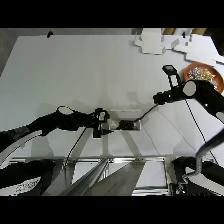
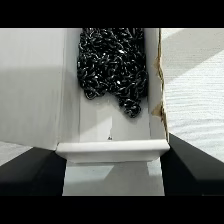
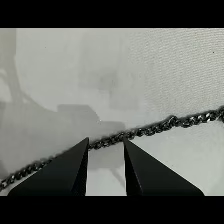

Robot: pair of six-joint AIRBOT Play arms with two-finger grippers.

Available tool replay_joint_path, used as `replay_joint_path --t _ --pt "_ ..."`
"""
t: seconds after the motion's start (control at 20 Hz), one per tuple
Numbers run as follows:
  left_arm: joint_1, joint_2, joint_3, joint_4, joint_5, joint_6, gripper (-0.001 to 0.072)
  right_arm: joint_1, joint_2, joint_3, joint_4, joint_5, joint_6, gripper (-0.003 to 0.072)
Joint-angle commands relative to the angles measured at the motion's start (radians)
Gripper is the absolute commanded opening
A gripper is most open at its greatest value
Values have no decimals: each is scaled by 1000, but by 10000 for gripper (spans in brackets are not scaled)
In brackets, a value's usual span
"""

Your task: Fold the box and place the chain.

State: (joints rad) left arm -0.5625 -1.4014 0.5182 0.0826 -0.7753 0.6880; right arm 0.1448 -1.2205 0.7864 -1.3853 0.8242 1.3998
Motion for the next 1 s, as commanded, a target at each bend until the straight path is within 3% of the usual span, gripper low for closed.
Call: replay_joint_path --t 0.0,0.3,0.4,0.95 --pt "0 0 1 0 0 0 97 -1 -19 -8 -6 -12 7 260" --pt "0 0 1 0 0 0 97 -1 -61 -10 -7 -13 7 265" --pt "0 0 1 0 0 0 97 -1 -71 -12 -6 -15 7 324" --pt "0 0 1 0 0 0 97 -3 -74 -13 -33 -24 52 291"
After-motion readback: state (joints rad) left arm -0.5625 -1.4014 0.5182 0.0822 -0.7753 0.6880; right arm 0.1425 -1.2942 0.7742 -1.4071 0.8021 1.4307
